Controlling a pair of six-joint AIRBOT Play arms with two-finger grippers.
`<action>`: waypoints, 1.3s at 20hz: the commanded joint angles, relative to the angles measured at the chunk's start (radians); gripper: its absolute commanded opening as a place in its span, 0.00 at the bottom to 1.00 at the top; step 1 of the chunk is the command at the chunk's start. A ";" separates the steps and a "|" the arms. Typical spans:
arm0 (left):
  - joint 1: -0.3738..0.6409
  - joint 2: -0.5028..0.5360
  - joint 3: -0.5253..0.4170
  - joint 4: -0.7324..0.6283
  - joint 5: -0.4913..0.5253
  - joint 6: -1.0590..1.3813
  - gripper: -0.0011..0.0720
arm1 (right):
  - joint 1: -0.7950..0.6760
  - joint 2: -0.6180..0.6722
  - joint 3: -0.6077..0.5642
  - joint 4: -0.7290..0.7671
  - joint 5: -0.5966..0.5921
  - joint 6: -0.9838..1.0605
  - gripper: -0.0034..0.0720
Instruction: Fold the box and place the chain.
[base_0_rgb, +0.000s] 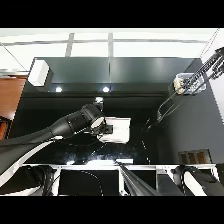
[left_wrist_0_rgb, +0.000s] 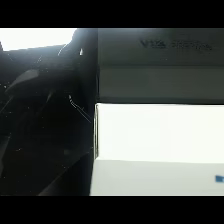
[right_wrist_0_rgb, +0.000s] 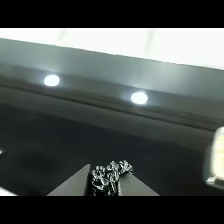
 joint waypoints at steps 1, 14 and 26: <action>0.000 0.000 0.000 0.000 0.000 0.000 0.05 | 0.001 0.027 -0.047 0.154 0.029 -0.009 0.05; 0.000 0.000 0.000 0.000 0.000 0.000 0.05 | 0.190 0.026 -0.075 0.249 0.156 -0.022 0.05; 0.000 0.000 0.000 0.000 0.000 0.000 0.05 | 0.270 0.022 -0.075 0.367 0.150 -0.010 0.05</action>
